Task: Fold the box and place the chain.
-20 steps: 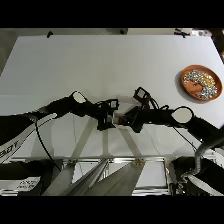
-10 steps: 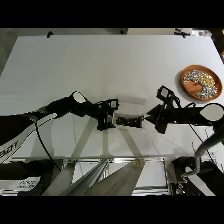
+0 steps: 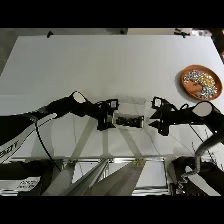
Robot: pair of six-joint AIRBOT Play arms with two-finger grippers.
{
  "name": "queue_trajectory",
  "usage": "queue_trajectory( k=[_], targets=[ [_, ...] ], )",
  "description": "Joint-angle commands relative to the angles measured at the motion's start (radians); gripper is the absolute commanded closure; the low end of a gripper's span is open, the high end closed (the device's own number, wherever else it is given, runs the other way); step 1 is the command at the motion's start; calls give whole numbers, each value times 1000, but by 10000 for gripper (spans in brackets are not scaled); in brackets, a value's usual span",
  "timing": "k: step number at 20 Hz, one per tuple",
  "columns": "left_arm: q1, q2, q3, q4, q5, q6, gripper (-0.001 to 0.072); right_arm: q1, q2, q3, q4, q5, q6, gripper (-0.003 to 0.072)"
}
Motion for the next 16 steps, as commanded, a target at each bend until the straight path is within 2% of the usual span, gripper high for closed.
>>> queue_trajectory(
  k=[1, 4, 6, 8, 10, 11, 16],
  targets=[
    [0, 0, 0, 0, 0, 0, 371, 62, -85, -1, 69, -70, -71, 350],
    [0, 0, 0, 0, 0, 0, 371, 87, -121, -1, 106, -129, -74, 466],
    [0, 0, 0, 0, 0, 0, 371, 88, -123, -1, 111, -143, -73, 470],
    [0, 0, 0, 0, 0, 0, 371, 88, -123, 0, 114, -145, -73, 588],
    [0, 0, 0, 0, 0, 0, 371, 89, -123, -1, 119, -144, -73, 617],
    [0, 0, 0, 0, 0, 0, 371, 88, -123, 0, 118, -140, -72, 674],
    [0, 0, 0, 0, 0, 0, 371, 87, -74, 0, 61, -164, -5, 673]
  ],
)
